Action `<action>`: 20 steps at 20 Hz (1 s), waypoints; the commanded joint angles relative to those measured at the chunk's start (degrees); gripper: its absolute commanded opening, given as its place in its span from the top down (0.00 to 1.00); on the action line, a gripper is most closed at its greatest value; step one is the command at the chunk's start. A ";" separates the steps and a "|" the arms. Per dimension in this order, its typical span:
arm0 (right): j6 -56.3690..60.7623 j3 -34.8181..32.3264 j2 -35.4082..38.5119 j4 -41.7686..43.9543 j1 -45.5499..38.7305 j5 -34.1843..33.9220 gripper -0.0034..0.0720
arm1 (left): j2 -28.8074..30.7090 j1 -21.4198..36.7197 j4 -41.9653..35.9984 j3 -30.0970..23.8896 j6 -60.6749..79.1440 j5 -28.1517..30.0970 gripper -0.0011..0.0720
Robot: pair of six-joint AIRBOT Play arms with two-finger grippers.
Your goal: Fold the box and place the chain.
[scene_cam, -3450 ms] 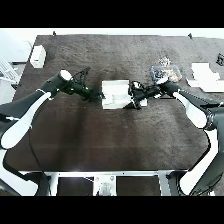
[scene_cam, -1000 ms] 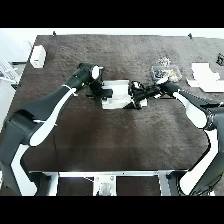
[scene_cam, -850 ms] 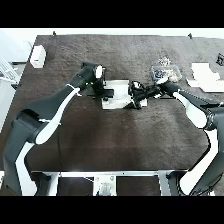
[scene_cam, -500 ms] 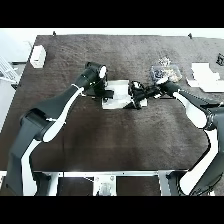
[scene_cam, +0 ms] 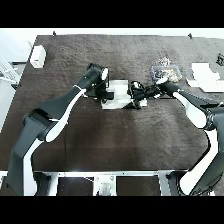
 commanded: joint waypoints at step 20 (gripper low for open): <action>-0.04 0.00 -0.02 -0.09 -0.09 0.02 0.17 | -0.04 0.07 -1.97 0.04 0.85 1.31 0.33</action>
